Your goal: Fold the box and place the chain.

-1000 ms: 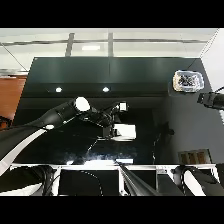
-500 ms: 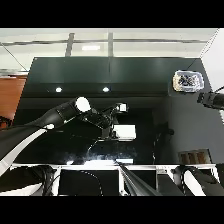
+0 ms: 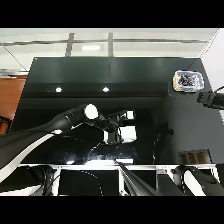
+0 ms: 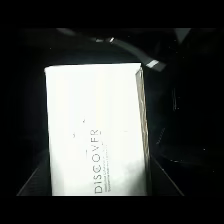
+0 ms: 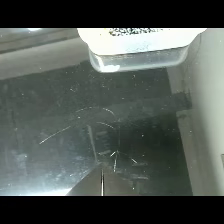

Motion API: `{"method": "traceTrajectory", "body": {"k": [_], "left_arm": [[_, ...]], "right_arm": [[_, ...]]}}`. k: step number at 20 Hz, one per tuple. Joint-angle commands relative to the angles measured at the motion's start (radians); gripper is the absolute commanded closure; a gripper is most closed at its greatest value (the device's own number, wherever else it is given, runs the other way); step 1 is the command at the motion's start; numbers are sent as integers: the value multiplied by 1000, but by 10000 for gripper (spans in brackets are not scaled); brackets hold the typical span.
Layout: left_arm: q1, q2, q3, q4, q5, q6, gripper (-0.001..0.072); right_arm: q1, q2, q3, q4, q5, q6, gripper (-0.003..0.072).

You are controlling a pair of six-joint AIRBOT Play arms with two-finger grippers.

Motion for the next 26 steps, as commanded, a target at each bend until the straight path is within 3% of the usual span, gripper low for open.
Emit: {"method": "traceTrajectory", "body": {"k": [1, 5, 6, 8, 11, 13, 15, 20, 23, 26], "left_arm": [[-34, -14, 1, 105, 75, -99, 4], [-59, -14, 1, 183, 92, -159, 6], [-62, -14, 2, 183, 92, -158, 53], [-55, -8, 10, 183, 77, -161, 404], [25, 37, 41, 212, 66, -264, 434], [142, 85, 45, 294, 64, -354, 434], [323, 121, 45, 399, 61, -461, 433], [888, 77, 143, 444, 60, -647, 413], [1099, -69, 336, 457, -26, -670, 413], [1181, -275, 594, 475, -76, -702, 413]], "right_arm": [[-1, 1, 0, 6, 1, 0, 677], [-1, 1, 0, 6, 1, 0, 677], [-1, 1, 0, 6, 1, 0, 678], [-1, 1, 0, 6, 1, 0, 677], [-1, 1, 0, 6, 2, 0, 677], [-1, 1, 0, 6, 3, 0, 677], [-1, 1, 0, 6, 6, 0, 677], [0, 1, 0, 49, 6, 0, 677], [28, 1, 0, 62, 11, 0, 676], [106, 1, 0, 61, 10, 0, 675]]}}
